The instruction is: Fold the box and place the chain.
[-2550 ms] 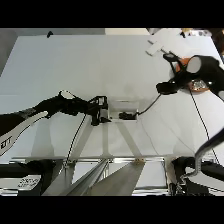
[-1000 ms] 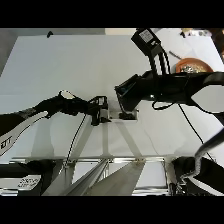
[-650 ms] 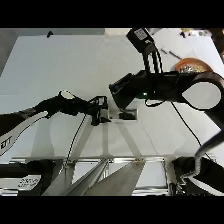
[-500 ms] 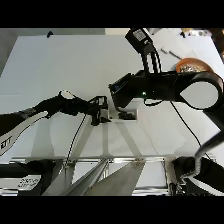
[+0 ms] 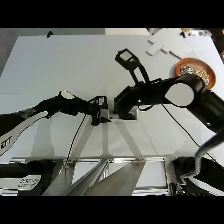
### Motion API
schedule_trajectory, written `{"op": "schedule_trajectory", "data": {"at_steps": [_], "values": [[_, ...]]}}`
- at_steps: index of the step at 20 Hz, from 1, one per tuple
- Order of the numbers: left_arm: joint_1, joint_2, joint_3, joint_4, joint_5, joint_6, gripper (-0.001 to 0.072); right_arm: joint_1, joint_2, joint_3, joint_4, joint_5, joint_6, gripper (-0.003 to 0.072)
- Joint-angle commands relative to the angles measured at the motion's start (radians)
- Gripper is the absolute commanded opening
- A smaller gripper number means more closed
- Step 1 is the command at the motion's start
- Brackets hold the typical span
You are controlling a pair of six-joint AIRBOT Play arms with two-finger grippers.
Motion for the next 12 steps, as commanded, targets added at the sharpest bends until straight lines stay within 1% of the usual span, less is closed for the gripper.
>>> {"op": "schedule_trajectory", "data": {"at_steps": [1,5,7,9,12], "values": [[0.000,0.000,0.000,0.000,0.000,0.000,0.0069,0.001,-0.034,-0.039,-0.008,0.040,-0.015,0.0015],[0.000,0.000,0.000,0.000,0.000,0.000,0.0069,0.001,-0.035,-0.069,0.003,0.051,-0.115,0.0014],[0.000,0.000,0.000,0.000,0.000,0.000,0.0069,0.001,-0.040,-0.072,0.002,0.032,-0.127,0.0014],[0.000,0.000,0.000,0.000,0.000,0.000,0.0069,0.001,-0.068,-0.072,0.011,0.016,-0.127,0.0014],[0.000,0.000,0.000,0.000,0.000,0.000,0.0069,0.001,-0.137,-0.072,0.080,0.018,-0.154,0.0014]]}}
